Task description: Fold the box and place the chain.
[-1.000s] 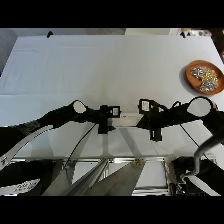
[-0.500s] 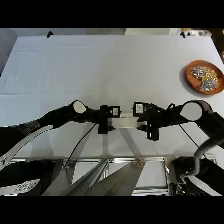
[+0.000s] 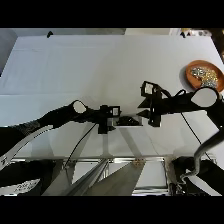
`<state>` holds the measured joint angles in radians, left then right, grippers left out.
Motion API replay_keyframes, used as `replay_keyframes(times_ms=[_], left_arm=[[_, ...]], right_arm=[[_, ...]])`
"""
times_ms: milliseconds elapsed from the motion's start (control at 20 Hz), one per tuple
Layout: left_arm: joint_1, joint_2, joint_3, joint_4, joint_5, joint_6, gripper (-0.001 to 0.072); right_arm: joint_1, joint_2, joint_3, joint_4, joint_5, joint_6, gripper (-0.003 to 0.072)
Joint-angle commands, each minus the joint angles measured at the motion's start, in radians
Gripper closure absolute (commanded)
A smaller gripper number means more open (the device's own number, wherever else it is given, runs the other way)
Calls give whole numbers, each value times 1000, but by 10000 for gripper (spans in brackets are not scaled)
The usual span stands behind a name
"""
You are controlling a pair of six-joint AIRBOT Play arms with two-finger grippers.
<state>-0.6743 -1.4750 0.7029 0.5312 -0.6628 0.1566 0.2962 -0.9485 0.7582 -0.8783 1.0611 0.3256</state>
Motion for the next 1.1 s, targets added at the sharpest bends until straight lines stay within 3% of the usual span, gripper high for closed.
replay_keyframes(times_ms=[0, 150, 350, 400, 450, 600, 800, 850, 900, 1050], left_arm=[[0, 1, 0, 0, 0, 0, 697], [0, 1, 0, 0, 0, 0, 697], [0, 1, 0, 0, 0, 0, 697], [0, 1, 0, 0, 0, 0, 697], [0, 1, 0, 0, 0, 0, 697], [0, 1, 0, 0, 0, 0, 697], [0, 1, 0, 0, 0, 0, 697], [0, 1, 0, 0, 0, 0, 697], [0, 1, 0, 0, 0, 0, 697], [0, 1, 0, 0, 0, 0, 697]], right_arm=[[-43, -61, 31, 37, 34, -20, 470], [-42, -100, 31, 47, 129, -39, 519], [-48, -84, 49, 95, 145, -39, 520], [-61, -84, 67, 103, 148, -38, 558], [-74, -84, 79, 106, 148, -39, 650], [-89, -84, 85, 90, 168, -42, 666], [-88, -82, 85, 84, 220, -55, 547], [-85, -68, 85, 76, 224, -53, 452], [-77, -37, 85, 45, 214, -44, 421], [-47, 105, 57, -86, 138, 0, 405]])
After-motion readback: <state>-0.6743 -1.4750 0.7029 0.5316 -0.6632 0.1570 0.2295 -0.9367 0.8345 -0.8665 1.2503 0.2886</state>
